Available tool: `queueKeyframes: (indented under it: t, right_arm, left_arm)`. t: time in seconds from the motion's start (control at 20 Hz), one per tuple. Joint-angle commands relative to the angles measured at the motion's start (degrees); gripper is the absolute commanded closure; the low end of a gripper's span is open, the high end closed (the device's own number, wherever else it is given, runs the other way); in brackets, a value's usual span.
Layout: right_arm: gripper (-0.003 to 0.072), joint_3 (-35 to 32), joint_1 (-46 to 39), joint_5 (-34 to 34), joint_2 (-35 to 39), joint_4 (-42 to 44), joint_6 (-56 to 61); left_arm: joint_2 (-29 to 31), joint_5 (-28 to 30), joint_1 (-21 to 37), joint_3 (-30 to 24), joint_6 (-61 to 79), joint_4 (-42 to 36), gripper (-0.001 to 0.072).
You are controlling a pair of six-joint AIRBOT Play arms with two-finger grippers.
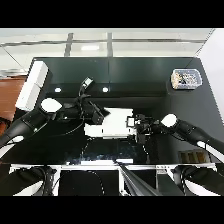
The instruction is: Fold the box and place the chain.
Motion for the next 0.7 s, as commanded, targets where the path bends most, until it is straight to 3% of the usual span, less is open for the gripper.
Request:
queueKeyframes:
  t: [0.0,0.25,0.55,0.65]
  right_arm:
    - [0.0667,0.0,0.02,0.04,0.0,0.0,0.0]
    - [0.0667,0.0,0.02,0.02,0.0,0.0,0.0]
    - [0.0667,0.0,0.02,0.04,0.0,0.0,0.0]
    - [0.0667,0.0,0.02,0.02,0.0,0.0,0.0]
  left_arm:
    - [-3.04,5.57,-0.15,1.51,-6.82,10.82,0.0686]
    - [-9.99,-5.16,-0.28,1.53,-8.7,14.45,0.0685]
    - [-11.28,-8.37,1.57,3.96,-8.94,14.23,0.0685]
    - [-10.88,-17.07,3.74,8.13,-11.54,14.47,0.0688]
